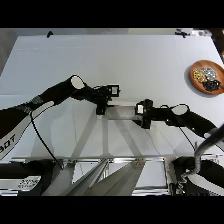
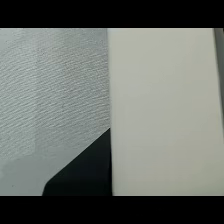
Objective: Fold the box and place the chain.
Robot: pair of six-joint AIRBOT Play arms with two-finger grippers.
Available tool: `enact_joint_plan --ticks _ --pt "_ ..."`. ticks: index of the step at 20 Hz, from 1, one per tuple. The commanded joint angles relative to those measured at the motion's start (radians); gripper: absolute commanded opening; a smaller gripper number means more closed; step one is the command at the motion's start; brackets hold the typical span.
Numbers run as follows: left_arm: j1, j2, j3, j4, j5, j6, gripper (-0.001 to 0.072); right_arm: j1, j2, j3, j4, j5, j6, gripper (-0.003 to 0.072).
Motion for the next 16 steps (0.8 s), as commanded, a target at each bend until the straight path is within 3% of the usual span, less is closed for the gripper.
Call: enact_joint_plan --ticks 1,9,11,16 --pt "0.0 0.0 0.001 0.0 0.005 -0.001 0.0016 0.0 -0.018 0.001 0.004 0.006 -0.033 0.0596" --pt "0.0 0.0 0.001 0.0 0.005 -0.001 0.0016 0.0 -0.066 0.002 0.087 0.006 -0.122 0.052" --pt "0.0 0.0 0.001 0.0 0.005 -0.001 0.0016 0.0 -0.069 0.003 0.124 0.006 -0.15 0.0466" --pt "0.0 0.0 0.001 0.0 0.005 -0.001 0.0016 -0.039 -0.069 0.003 0.121 0.01 -0.151 0.0437"
